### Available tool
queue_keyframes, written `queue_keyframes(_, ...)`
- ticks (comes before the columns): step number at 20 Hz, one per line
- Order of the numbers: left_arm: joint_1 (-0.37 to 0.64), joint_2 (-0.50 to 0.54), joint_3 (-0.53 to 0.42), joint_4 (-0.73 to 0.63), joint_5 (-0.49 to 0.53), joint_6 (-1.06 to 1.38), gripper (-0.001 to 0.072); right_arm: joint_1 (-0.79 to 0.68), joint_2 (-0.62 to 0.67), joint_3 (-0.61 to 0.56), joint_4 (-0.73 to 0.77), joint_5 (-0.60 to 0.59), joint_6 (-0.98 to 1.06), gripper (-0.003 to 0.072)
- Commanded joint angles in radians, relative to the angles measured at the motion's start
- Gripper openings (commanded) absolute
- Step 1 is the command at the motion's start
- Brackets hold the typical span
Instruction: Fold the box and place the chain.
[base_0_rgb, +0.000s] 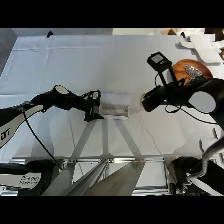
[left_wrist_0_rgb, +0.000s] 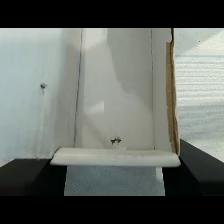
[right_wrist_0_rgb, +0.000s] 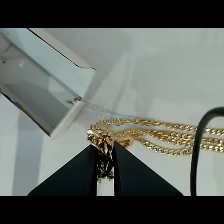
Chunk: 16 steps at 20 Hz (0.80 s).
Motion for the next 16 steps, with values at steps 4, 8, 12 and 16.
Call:
queue_keyframes(4,0.0,0.0,0.0,0.0,0.0,0.0,0.0401,0.112,-0.117,0.0,0.045,-0.113,0.032,0.0007)
queue_keyframes(8,0.0,0.0,0.0,0.0,0.0,0.0,0.0401,0.207,-0.185,0.0,0.097,-0.243,0.032,0.0007)
queue_keyframes(12,0.0,0.0,0.0,0.0,0.0,0.0,0.0401,0.287,-0.215,0.001,0.101,-0.366,0.032,0.0007)
queue_keyframes(16,0.0,0.0,0.0,0.0,0.0,0.0,0.0401,0.307,-0.258,0.001,0.102,-0.431,0.032,0.0007)
